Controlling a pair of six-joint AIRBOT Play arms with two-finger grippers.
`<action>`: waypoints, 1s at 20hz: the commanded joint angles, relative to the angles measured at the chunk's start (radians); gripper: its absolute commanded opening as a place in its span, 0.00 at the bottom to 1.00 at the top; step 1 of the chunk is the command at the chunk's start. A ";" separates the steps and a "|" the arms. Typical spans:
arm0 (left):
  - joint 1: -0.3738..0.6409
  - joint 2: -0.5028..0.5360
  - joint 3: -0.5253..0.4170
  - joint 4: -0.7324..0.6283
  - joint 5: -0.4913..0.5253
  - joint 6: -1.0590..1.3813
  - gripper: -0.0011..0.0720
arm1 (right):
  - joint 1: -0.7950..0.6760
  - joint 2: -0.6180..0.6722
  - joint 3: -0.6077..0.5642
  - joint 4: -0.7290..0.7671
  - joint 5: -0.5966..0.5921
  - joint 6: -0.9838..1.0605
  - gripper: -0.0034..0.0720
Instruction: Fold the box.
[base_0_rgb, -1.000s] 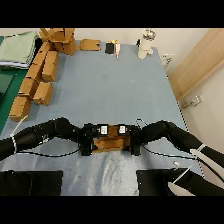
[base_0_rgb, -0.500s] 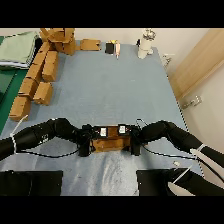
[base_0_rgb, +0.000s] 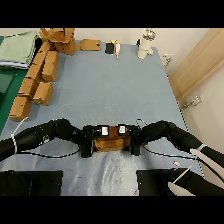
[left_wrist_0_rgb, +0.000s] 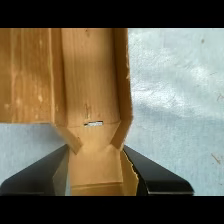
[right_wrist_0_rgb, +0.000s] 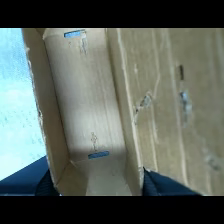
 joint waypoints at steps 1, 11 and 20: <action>-0.017 0.000 0.000 -0.020 0.020 0.000 0.64 | 0.000 0.000 0.000 0.000 0.000 0.000 0.72; -0.026 -0.003 0.000 -0.087 0.060 0.000 0.40 | 0.000 0.000 0.000 0.000 0.000 0.000 0.72; -0.032 -0.025 0.000 -0.160 0.103 0.003 0.14 | 0.000 0.000 0.000 0.000 0.000 0.000 0.72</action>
